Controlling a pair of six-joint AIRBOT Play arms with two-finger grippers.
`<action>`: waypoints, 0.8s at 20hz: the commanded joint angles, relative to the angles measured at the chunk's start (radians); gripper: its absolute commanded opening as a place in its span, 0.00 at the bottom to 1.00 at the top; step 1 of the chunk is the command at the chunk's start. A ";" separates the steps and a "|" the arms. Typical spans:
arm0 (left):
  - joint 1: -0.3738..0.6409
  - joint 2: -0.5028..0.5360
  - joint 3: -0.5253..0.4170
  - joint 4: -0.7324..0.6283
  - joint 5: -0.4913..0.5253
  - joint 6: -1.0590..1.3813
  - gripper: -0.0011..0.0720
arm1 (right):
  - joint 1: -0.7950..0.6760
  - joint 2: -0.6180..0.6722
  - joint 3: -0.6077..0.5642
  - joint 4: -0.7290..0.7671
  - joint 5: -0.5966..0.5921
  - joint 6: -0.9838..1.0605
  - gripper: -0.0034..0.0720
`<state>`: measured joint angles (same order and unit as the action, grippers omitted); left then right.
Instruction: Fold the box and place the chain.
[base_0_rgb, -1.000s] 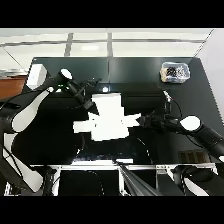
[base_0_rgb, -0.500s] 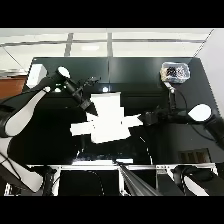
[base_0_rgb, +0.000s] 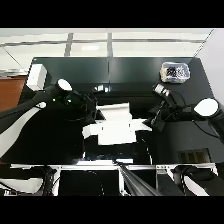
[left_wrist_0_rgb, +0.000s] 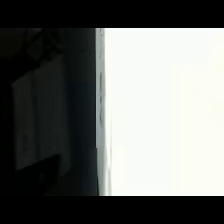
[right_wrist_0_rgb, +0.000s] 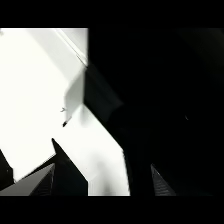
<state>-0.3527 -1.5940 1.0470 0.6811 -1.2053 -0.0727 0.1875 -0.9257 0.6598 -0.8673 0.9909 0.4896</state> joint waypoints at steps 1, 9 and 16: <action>-0.061 0.008 -0.019 0.082 0.193 0.120 0.05 | 0.075 -0.003 -0.067 0.036 -0.073 -0.240 0.96; -0.072 0.007 -0.019 0.077 0.201 0.116 0.05 | 0.259 -0.089 -0.121 -0.024 -0.183 -0.372 0.96; -0.072 0.007 -0.019 0.077 0.192 0.092 0.05 | 0.391 -0.192 -0.127 0.008 -0.291 -0.370 0.96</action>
<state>-0.4244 -1.5875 1.0275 0.7563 -1.0088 0.0227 0.5259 -1.0771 0.5358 -0.8787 0.7792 0.1276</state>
